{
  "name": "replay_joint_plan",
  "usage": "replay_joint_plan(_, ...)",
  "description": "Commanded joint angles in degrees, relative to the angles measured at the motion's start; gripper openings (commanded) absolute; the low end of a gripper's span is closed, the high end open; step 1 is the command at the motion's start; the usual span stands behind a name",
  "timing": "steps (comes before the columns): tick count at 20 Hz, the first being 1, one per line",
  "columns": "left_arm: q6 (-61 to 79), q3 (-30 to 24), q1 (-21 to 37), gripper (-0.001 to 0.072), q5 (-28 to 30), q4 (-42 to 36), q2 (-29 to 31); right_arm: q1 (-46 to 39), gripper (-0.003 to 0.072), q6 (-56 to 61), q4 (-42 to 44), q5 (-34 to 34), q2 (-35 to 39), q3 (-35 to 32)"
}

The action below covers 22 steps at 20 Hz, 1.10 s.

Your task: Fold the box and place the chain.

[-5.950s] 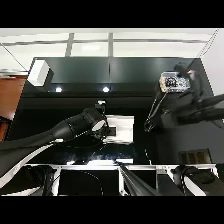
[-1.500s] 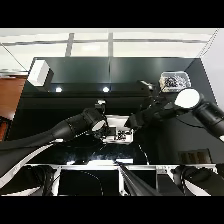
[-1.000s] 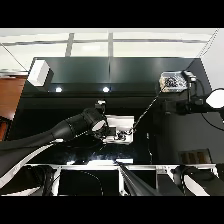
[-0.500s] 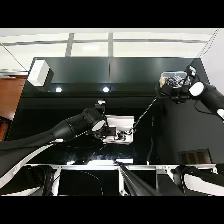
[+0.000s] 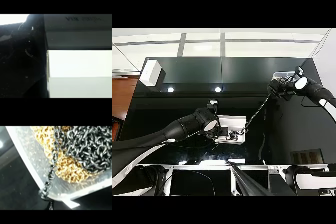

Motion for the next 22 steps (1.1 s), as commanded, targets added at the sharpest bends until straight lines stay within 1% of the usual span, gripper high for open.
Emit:
replay_joint_plan(1, 0.0, 0.0, 0.02, 0.0033, 0.02, 0.0, 0.0, -0.04, 0.0011, -4.33, 0.26, 5.99, 1.53, 0.24)
replay_joint_plan(3, 0.0, 0.0, 0.02, 0.0033, 0.02, 0.0, 0.0, -0.2, 0.0011, -13.18, 0.5, 11.65, 5.99, 0.24)
replay_joint_plan(5, 0.0, 0.0, 0.02, 0.0033, 0.0, 0.0, 0.0, -0.31, 0.001, -19.91, 0.39, 16.94, 14.51, 0.24)
replay_joint_plan(9, 0.0, 0.0, 0.02, 0.0033, -0.02, 0.0, 0.0, -0.31, 0.001, -21.46, -1.92, 20.13, 32.72, 0.24)
replay_joint_plan(12, 0.0, 0.0, 0.02, 0.0033, -0.02, 0.0, 0.0, -0.31, 0.001, -21.46, -0.11, 24.72, 41.97, 0.68)
replay_joint_plan(17, 0.0, 0.0, 0.02, 0.0033, -0.02, 0.0, 0.0, -0.31, 0.001, -22.6, 4.61, 36.39, 49.51, 5.77)
replay_joint_plan(19, 0.0, 0.0, 0.02, 0.0033, -0.02, 0.0, 0.0, -0.31, 0.001, -22.47, 4.04, 41.16, 51.67, 5.79)
replay_joint_plan(20, 0.0, 0.0, 0.02, 0.0033, -0.02, 0.0, 0.0, -0.24, 0.001, -22.34, 5.53, 44.46, 52.04, 5.7)
replay_joint_plan(22, 0.0, 0.0, 0.02, 0.0033, 0.0, 0.0, 0.0, 1.14, 0.0009, -22.45, 10.29, 48.04, 52.15, 4.02)
